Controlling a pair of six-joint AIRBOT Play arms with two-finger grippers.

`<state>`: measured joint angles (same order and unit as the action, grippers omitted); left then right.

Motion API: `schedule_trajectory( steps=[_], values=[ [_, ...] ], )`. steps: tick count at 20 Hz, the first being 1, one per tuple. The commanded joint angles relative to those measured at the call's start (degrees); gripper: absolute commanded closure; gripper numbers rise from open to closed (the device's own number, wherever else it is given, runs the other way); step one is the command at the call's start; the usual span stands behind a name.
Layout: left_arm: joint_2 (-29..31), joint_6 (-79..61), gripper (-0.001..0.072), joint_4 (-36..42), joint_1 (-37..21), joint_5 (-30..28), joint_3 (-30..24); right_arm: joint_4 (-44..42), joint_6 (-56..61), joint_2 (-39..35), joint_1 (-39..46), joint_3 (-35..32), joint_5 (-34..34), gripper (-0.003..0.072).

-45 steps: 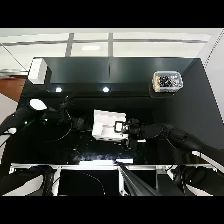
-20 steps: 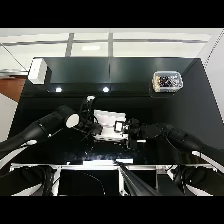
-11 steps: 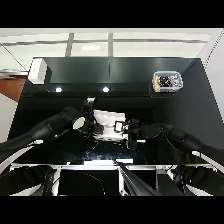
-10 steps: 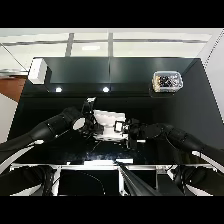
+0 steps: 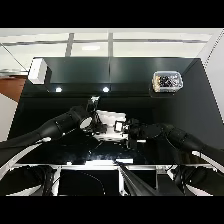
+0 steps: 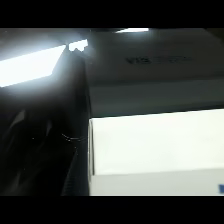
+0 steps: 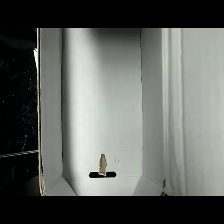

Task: Fold the box and place the chain.

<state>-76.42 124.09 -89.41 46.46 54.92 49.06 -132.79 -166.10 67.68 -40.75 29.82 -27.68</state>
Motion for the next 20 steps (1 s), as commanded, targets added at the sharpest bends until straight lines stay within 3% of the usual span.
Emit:
schedule_trajectory(
  steps=[1,13,17,20],
  values=[
    [-0.4,0.9,0.0426,-0.4,0.2,1.2,0.5,0.0,0.1,0.0,-0.1,0.0,0.0,0.0217],
    [-2.5,1.3,0.0426,0.5,0.2,1.1,0.6,0.0,0.1,0.0,-0.1,0.0,0.0,0.0217],
    [-2.5,1.3,0.0483,1.7,0.2,1.6,0.6,0.0,0.1,0.0,-0.1,0.0,0.0,0.0217],
    [-2.5,1.3,0.0482,1.6,0.2,3.3,0.6,0.0,0.1,0.0,-0.1,0.0,0.0,0.0217]
  ],
)
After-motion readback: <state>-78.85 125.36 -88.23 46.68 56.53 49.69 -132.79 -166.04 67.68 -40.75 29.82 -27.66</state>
